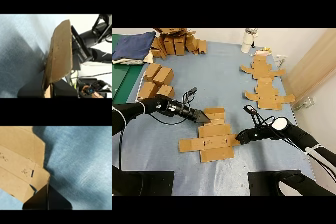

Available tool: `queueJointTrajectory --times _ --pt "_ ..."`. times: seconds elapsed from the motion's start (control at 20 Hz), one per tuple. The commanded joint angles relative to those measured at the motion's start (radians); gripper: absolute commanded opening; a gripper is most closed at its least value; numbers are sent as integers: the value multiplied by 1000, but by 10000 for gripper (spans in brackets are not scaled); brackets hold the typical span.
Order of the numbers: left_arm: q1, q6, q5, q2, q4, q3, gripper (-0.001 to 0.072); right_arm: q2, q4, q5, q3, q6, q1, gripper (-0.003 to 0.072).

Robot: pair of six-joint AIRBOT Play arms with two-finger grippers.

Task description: Fold the box.

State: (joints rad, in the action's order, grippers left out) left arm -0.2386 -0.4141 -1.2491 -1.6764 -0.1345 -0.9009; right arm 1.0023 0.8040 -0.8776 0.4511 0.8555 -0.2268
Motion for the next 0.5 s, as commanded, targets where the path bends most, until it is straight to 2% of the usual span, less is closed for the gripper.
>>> queueJointTrajectory --times 0.0,0.4,0.45 --pt "-11 5 0 -2 0 -3 102 0 0 3 0 0 0 3" --pt "-38 3 1 -21 -2 -35 99 0 0 8 0 0 0 4" --pt "-38 9 2 -21 -2 -35 12 0 0 7 0 0 0 4"
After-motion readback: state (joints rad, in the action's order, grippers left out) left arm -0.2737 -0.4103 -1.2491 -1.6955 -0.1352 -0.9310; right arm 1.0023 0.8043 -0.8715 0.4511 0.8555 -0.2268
